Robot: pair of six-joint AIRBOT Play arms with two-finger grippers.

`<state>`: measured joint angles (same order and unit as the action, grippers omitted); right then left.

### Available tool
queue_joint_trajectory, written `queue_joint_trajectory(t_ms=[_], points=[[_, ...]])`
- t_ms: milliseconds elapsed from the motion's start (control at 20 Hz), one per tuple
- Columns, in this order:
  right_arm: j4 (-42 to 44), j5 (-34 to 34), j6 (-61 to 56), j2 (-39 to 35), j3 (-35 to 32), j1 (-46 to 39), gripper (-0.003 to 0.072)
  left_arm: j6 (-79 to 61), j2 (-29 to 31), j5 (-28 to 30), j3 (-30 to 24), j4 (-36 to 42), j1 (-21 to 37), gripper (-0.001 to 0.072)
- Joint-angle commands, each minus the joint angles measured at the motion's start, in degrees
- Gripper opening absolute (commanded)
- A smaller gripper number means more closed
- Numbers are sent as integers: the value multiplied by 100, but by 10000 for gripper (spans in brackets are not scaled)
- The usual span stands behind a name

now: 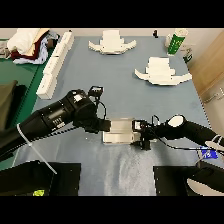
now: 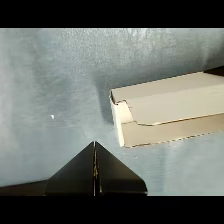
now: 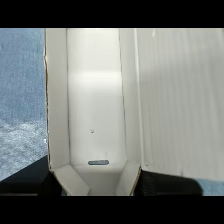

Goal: Fold the box.

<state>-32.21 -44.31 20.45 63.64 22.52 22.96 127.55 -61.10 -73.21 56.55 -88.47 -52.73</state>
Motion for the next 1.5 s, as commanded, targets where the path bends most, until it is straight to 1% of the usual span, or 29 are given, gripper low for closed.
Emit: queue_joint_trajectory(t_ms=[0, 50, 100, 150, 200, 300, 350, 450, 500, 550, 600, 650, 750, 800, 850, 950, 1050, 1150, 1350, 1450], points=[[2, 0, -4, -4, 2, -2, 442, -1187, 146, 262, 9, 11, 260, 16], [2, -2, -4, -4, 2, -2, 442, -1572, 144, 356, 9, -15, 289, 16], [2, -4, -4, -4, 2, -2, 442, -2133, 186, 402, 7, 201, 415, 15], [2, -2, -4, -4, 2, -2, 442, -2776, 240, 409, -50, 581, 693, 15], [2, -7, -4, -4, 2, -2, 442, -3729, 326, 400, -219, 1147, 1054, 15], [2, -2, -4, -4, 2, -2, 442, -6151, 527, 245, -739, 2308, 1845, 15], [2, -2, -4, -4, 2, -2, 442, -7379, 623, 199, -1023, 2769, 2210, 15], [2, -2, -7, -4, 2, -2, 442, -9263, 715, 350, -1473, 3248, 2726, 17], [2, -2, -4, -4, 2, -2, 442, -9809, 713, 575, -1652, 3340, 2830, 23], [2, -2, -4, -4, 2, -2, 442, -10286, 713, 905, -1845, 3390, 2855, 321], [2, 0, -4, -4, 2, -2, 442, -10762, 713, 1349, -2046, 3493, 2855, 649], [2, -2, -4, -4, 2, -2, 442, -11396, 713, 1810, -2291, 3722, 2857, 699], [2, -2, -4, -4, 2, -2, 442, -12699, 710, 2441, -2774, 4419, 2848, 699], [2, -4, -4, -4, 2, -2, 442, -13219, 704, 2649, -2999, 4809, 2824, 699], [2, -2, -4, -4, 2, -2, 442, -13512, 656, 2811, -3189, 5160, 2778, 699], [2, -2, -4, -4, 2, -2, 442, -13591, 479, 3045, -3383, 5501, 2643, 699], [2, -4, -4, -4, 2, -2, 442, -13602, 306, 3335, -3399, 5580, 2463, 699], [2, -2, -4, -4, 2, -2, 442, -13752, 186, 3585, -3399, 5840, 2312, 699], [2, -2, -4, -4, 2, -2, 442, -14334, 28, 3700, -3394, 6452, 2087, 699], [2, -2, -4, -4, 2, -2, 442, -14482, -46, 3731, -3394, 6557, 2055, 699]])
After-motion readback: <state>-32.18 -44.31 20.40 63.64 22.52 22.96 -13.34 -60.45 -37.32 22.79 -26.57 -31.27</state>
